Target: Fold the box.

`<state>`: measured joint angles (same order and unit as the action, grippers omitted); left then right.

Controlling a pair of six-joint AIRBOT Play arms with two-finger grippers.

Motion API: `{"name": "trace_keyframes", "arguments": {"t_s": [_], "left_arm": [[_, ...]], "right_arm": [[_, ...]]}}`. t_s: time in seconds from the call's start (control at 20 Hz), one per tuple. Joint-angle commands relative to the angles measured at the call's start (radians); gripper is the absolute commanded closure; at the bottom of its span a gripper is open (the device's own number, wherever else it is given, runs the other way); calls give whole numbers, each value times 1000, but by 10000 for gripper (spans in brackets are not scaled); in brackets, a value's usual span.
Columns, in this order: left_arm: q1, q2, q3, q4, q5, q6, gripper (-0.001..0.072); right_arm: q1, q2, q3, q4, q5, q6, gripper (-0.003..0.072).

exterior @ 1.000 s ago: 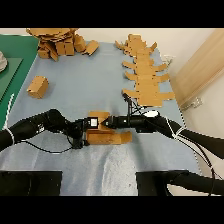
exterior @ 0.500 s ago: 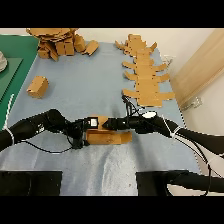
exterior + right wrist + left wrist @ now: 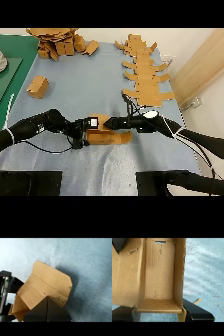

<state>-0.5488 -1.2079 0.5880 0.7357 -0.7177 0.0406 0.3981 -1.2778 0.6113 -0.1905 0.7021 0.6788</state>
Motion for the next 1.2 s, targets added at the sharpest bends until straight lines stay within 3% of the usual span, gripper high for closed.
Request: {"name": "trace_keyframes", "arguments": {"t_s": [0.0, 0.15, 0.2, 0.3, 0.35, 0.4, 0.45, 0.8, 1.05, 1.15], "left_arm": [[0, 0, 1, 0, 0, 0, 486], [0, 0, 1, 0, 1, 0, 486], [0, 0, 1, 0, 1, 0, 486], [0, 0, 1, 0, 1, 0, 486], [0, 0, 1, 0, 0, 0, 486], [0, 0, 1, 0, 0, 0, 486], [0, 0, 1, 0, 1, 0, 486], [0, 0, 1, 0, 1, 0, 487], [0, 0, 1, 0, 1, 0, 486], [0, 0, 1, 0, 1, 0, 486]], "right_arm": [[-34, 109, 0, -100, 15, 6, 686], [-87, 282, 0, -336, 77, 78, 684], [-89, 323, 0, -449, 116, 104, 610], [-87, 373, 0, -679, 194, 192, 304], [-87, 384, 0, -753, 235, 196, 208], [-87, 388, 0, -806, 282, 174, 186], [-85, 386, 0, -824, 327, 130, 118], [6, 311, 0, -824, 344, -50, 116], [108, 248, 0, -827, 158, -123, 116], [107, 232, 0, -842, 139, -123, 116]]}}
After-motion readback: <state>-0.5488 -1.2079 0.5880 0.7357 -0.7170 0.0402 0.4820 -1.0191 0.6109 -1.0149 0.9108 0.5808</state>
